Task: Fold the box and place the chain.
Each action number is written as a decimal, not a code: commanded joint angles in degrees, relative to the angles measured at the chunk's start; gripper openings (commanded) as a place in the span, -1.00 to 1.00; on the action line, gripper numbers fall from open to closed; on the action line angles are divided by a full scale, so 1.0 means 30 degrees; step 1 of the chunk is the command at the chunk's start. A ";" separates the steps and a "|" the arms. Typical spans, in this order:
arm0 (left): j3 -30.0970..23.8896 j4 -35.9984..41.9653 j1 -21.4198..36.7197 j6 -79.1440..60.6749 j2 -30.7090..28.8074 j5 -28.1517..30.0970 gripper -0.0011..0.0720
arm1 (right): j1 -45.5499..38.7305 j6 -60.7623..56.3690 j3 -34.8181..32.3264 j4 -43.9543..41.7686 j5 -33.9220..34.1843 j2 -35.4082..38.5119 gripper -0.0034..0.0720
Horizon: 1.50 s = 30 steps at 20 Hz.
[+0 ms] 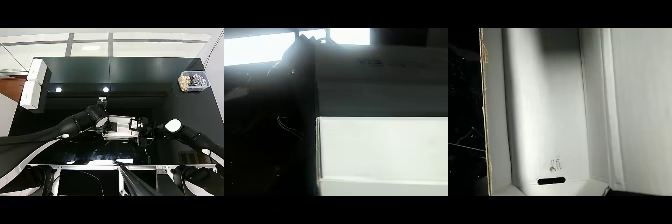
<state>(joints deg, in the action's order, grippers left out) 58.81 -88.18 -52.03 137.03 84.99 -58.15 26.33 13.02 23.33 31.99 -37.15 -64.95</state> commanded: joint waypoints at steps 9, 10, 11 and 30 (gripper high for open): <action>0.0029 0.0197 -0.0015 -0.0015 -0.0015 -0.0102 -0.90 | -0.0007 -0.0918 0.0015 -0.0015 0.0204 0.0313 1.00; 0.0029 0.0197 -0.0015 -0.0015 -0.0015 -0.0153 -0.90 | -0.0007 -0.1253 0.0022 0.0080 0.0197 0.0605 0.98; 0.0029 0.0204 -0.0022 -0.0015 -0.0015 -0.0182 -0.90 | -0.0007 -0.1545 0.0029 0.0408 0.0175 0.0954 0.99; 0.0051 -0.0444 -0.0022 -0.0015 -0.0015 -0.1013 -0.90 | 0.0714 -0.5173 0.0692 0.5195 -0.2208 0.2747 0.52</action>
